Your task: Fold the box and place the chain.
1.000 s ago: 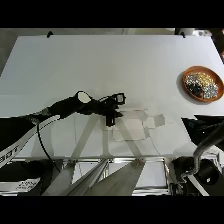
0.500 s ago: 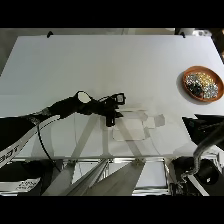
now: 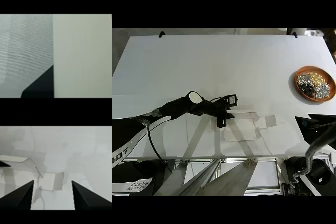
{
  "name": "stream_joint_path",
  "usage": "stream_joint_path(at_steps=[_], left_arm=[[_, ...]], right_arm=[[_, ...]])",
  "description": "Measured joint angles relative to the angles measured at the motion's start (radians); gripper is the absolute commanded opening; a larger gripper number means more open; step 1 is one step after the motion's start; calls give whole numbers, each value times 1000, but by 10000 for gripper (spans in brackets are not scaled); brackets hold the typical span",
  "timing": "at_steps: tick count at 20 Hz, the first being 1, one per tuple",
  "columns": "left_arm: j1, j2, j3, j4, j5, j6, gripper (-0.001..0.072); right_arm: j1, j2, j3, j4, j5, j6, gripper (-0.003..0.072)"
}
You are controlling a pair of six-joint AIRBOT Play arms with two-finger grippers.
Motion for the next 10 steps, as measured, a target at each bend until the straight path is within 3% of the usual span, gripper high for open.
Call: stream_joint_path(at_steps=[2, 4, 5, 8, 10], left_arm=[[0, 0, -2, 13, -2, 1, 169], [0, 2, 0, 0, -2, 0, 173], [0, 2, 0, 2, -3, 1, 168], [0, 2, 0, 4, -5, 0, 4], [0, 2, 0, 28, -8, 0, 8]], right_arm=[[0, 0, 0, -1, 0, 0, 530], [0, 0, 0, -2, 0, 0, 530], [0, 0, 0, -2, 0, 0, 530], [0, 0, 0, -3, 0, 0, 530], [0, 0, 0, -3, 0, 0, 529]])
